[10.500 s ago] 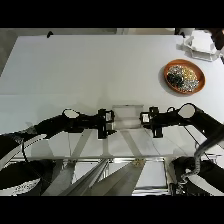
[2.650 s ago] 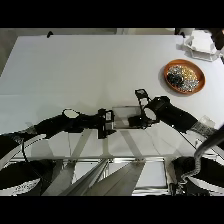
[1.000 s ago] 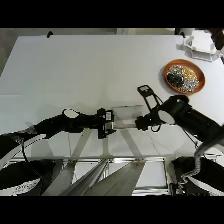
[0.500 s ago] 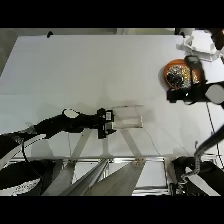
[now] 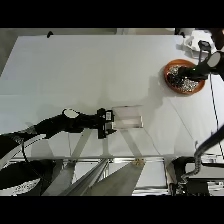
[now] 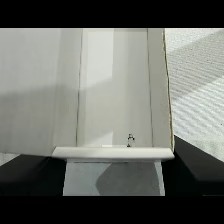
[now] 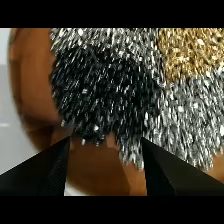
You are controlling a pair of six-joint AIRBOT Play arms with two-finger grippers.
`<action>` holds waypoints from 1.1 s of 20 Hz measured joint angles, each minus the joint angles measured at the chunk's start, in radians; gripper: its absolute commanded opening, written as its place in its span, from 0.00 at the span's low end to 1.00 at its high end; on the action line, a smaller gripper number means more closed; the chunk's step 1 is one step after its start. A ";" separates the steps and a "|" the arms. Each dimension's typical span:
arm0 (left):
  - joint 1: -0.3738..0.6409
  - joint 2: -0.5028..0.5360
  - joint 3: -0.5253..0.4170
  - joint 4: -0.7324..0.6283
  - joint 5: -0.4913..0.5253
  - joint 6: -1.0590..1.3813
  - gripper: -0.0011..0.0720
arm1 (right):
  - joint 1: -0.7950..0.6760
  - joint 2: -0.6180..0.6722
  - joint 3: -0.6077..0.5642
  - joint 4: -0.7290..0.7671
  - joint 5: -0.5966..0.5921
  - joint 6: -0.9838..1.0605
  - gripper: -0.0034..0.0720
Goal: Fold the box and place the chain.
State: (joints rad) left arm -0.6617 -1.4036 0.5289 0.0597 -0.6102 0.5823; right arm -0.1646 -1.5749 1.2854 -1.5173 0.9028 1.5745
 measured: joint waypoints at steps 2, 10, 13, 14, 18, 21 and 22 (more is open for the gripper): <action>0.000 0.000 0.000 0.000 0.000 0.000 0.22 | -0.006 -0.088 0.053 0.001 -0.006 -0.001 0.65; 0.000 0.000 0.000 0.000 0.000 0.000 0.22 | -0.013 -0.193 0.108 -0.021 -0.033 0.016 0.39; 0.000 0.000 0.000 0.000 0.000 0.000 0.22 | -0.013 -0.198 0.110 -0.026 -0.025 0.021 0.06; 0.000 0.000 0.000 0.000 0.000 0.000 0.22 | -0.013 -0.198 0.111 -0.027 -0.022 0.018 0.06; 0.000 0.000 0.000 0.000 0.000 0.000 0.22 | -0.013 -0.158 0.112 -0.031 -0.007 -0.003 0.06; 0.000 0.000 0.000 0.000 0.000 0.000 0.22 | -0.013 -0.097 0.112 -0.031 -0.010 -0.023 0.06; 0.000 0.000 0.000 0.000 0.000 0.000 0.22 | -0.013 -0.071 0.112 -0.031 -0.010 -0.031 0.06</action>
